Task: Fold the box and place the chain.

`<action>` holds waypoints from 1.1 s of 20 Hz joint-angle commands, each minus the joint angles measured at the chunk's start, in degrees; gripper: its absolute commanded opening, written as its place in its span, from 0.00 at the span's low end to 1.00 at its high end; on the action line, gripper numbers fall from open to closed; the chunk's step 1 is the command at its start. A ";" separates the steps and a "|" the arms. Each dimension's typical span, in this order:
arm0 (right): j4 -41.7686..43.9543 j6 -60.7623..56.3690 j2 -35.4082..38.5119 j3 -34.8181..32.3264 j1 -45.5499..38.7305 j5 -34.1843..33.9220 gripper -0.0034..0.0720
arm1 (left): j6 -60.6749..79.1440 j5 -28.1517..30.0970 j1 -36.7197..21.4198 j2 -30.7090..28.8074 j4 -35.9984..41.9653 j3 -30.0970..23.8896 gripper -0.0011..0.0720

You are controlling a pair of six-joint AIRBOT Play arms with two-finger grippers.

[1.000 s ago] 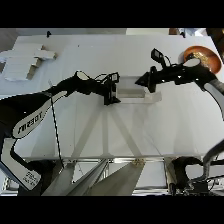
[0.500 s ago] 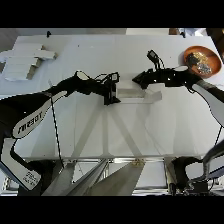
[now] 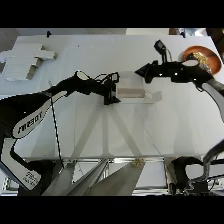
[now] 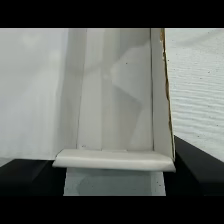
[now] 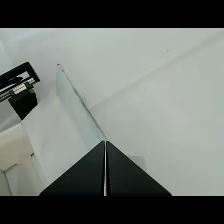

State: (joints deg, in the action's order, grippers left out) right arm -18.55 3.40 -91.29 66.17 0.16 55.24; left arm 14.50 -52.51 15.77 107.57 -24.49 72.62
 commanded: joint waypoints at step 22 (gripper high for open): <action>-42.66 -1.40 -0.94 0.00 6.82 4.02 0.43 | -0.07 0.00 0.04 -0.02 0.02 0.02 0.40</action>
State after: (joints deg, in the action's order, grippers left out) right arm -60.29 1.96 -91.85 66.17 4.69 60.82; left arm 14.41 -52.53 15.77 107.57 -24.47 72.62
